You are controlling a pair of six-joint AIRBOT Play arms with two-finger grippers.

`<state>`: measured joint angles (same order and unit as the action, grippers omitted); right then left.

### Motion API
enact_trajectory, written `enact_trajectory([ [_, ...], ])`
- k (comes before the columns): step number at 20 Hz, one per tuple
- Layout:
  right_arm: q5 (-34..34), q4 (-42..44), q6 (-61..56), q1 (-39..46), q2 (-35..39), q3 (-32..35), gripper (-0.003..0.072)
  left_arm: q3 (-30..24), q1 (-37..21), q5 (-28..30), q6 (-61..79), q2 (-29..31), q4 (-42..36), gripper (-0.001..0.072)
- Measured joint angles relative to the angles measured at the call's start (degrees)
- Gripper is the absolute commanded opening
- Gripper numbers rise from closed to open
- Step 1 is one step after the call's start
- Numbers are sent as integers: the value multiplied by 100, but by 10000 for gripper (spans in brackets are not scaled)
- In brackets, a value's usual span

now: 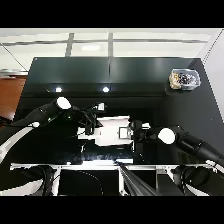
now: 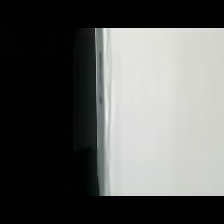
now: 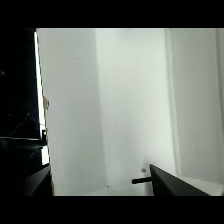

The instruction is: Fold the box and place the chain.

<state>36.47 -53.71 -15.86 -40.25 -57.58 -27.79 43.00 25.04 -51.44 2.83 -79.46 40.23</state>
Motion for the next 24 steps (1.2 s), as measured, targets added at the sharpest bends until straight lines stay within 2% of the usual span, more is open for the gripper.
enact_trajectory([
  [3,-101,-94,-219,225,221,-4,713,0,0,-15,-7,-2,-17,27],
  [10,-356,262,-214,723,363,-2,711,0,-2,-17,-22,0,-26,25],
  [19,118,2068,1875,1429,-76,-4,711,0,101,-26,-28,-2,-17,25],
  [24,608,2439,2599,1534,-474,0,712,-2,118,-11,-22,-2,-9,25],
])
